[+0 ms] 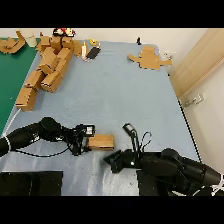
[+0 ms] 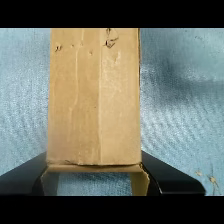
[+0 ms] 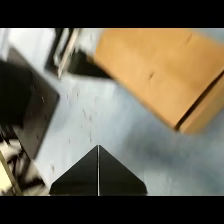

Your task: Fold the box.

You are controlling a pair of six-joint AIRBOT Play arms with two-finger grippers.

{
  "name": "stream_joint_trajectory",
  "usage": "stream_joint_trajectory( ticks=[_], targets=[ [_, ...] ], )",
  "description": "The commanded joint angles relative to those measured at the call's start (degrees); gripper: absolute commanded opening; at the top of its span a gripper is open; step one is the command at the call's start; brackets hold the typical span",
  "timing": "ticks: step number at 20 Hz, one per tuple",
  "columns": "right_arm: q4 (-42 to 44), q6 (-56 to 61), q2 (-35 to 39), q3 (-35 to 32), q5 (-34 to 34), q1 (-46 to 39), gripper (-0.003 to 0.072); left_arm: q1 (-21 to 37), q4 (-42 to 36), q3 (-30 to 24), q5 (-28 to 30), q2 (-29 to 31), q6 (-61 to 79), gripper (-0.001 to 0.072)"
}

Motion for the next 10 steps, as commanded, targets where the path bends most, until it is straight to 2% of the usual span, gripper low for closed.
stream_joint_trajectory(
  ticks=[1, 6, 10],
  targets=[
    [2.6, 2.7, 0.5, -0.3, 7.6, -4.0, 0.0002, 0.0, 0.0, 0.0, 0.0, 0.0, 0.0, 0.0515],
    [1.0, 2.7, 0.5, -0.4, 6.5, -8.5, 0.0002, 0.0, 0.0, 0.0, 0.0, 0.0, 0.0, 0.0515],
    [0.4, 2.7, 0.2, -0.4, 5.1, -8.6, 0.0002, 0.0, 0.0, 0.0, 0.0, 0.0, 0.0, 0.0515]
  ],
)
